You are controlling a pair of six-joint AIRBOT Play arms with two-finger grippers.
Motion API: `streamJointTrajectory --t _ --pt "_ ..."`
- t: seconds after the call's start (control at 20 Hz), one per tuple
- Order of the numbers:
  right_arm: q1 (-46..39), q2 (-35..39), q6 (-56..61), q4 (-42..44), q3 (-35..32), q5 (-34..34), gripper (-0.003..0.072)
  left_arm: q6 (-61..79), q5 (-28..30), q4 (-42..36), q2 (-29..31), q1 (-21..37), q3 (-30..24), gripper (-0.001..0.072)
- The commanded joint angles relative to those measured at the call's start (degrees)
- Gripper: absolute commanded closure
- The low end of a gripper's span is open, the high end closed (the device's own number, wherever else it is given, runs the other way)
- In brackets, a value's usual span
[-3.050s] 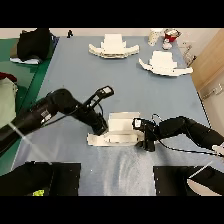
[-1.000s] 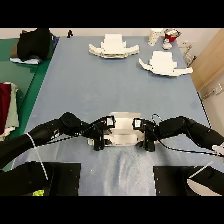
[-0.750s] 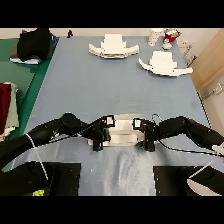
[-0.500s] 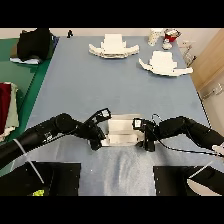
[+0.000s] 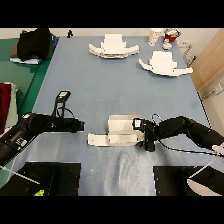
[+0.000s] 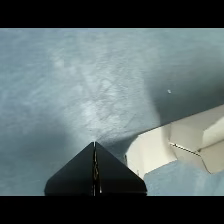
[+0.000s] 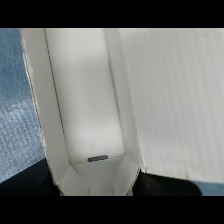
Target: Fold the box.
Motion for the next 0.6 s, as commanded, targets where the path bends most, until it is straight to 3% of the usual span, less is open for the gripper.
streamJointTrajectory --t 0.0,0.2,0.45,0.55 --pt "-0.02 0.00 0.02 0.02 -0.04 0.02 0.0221 -8.85 -5.38 0.61 -0.66 5.03 -1.81 0.0696" --pt "-0.02 0.00 0.00 0.02 -0.04 0.02 0.0222 -2.43 -0.61 -12.04 -5.79 0.76 -6.10 0.0697" --pt "-0.02 0.00 0.02 0.00 -0.04 0.04 0.0222 6.49 14.47 -30.25 -12.98 -13.33 -7.30 0.0697" --pt "-0.02 0.00 0.02 0.02 -0.04 0.02 0.0222 7.28 16.39 -32.11 -14.45 -17.07 -6.34 0.0697"
